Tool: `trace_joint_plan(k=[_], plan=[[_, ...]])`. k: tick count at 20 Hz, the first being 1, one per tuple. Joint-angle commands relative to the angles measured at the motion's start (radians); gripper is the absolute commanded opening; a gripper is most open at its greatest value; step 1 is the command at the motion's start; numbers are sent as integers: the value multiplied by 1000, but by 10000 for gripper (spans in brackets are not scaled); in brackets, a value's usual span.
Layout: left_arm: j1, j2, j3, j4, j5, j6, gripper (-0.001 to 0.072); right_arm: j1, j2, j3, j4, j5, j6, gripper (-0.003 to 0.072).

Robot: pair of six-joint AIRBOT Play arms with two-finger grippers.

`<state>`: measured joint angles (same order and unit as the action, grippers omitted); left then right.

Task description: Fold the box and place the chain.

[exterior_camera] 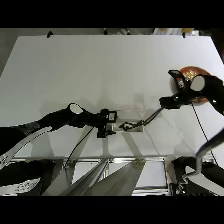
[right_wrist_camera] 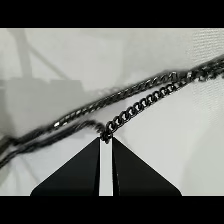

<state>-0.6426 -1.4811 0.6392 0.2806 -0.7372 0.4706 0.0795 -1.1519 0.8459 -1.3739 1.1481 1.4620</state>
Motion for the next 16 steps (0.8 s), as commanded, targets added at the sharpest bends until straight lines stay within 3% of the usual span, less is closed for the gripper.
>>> trace_joint_plan(k=[1, 5, 9, 16], plan=[[0, 1, 0, 0, 0, 0, 334, 20, 206, 1, 98, 58, -57, 19], [0, 1, 0, 0, 0, 0, 334, 146, 458, 0, 167, 67, -45, 19], [0, 1, 0, 0, 0, 0, 334, 292, 615, 0, 198, 44, 37, 19], [0, 1, 0, 0, 0, 0, 334, 539, 654, 0, 253, -107, 105, 19]])
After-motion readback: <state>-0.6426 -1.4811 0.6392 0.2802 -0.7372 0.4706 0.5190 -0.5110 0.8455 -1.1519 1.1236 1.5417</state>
